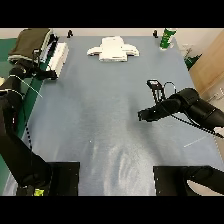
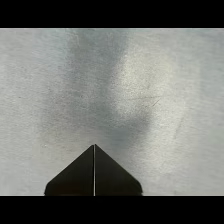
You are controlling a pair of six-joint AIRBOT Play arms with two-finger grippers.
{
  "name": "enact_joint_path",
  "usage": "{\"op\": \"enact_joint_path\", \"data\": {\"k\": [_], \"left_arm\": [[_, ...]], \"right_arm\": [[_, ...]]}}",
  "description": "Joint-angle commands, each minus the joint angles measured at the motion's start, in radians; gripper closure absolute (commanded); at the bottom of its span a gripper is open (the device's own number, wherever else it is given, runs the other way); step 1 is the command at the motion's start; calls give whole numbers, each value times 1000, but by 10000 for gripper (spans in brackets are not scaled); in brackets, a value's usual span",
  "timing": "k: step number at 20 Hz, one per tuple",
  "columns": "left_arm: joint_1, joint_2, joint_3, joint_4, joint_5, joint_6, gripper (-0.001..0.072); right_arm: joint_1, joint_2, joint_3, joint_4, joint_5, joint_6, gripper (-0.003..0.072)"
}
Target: Fold the box.
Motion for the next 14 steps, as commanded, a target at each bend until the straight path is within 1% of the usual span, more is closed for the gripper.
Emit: {"op": "enact_joint_path", "data": {"k": [1,3,4,5,7,8,10,12,14], "left_arm": [[43,54,37,26,-286,-74,10],[70,91,76,51,-466,-79,18],[81,106,99,47,-560,-94,281],[87,125,120,46,-666,-121,694],[81,166,140,46,-781,-123,700],[71,195,139,47,-811,-139,701],[35,272,123,47,-811,-178,702],[-16,386,73,47,-781,-202,702],[-69,539,-35,47,-745,-216,702]], "right_arm": [[0,0,1,1,1,0,682],[0,0,1,1,1,0,682],[0,0,1,1,1,0,682],[0,0,1,1,1,0,682],[0,0,1,1,1,0,681],[0,0,1,1,1,0,682],[0,0,1,1,1,1,682],[0,0,1,1,1,0,682],[0,0,1,1,1,0,682]]}}
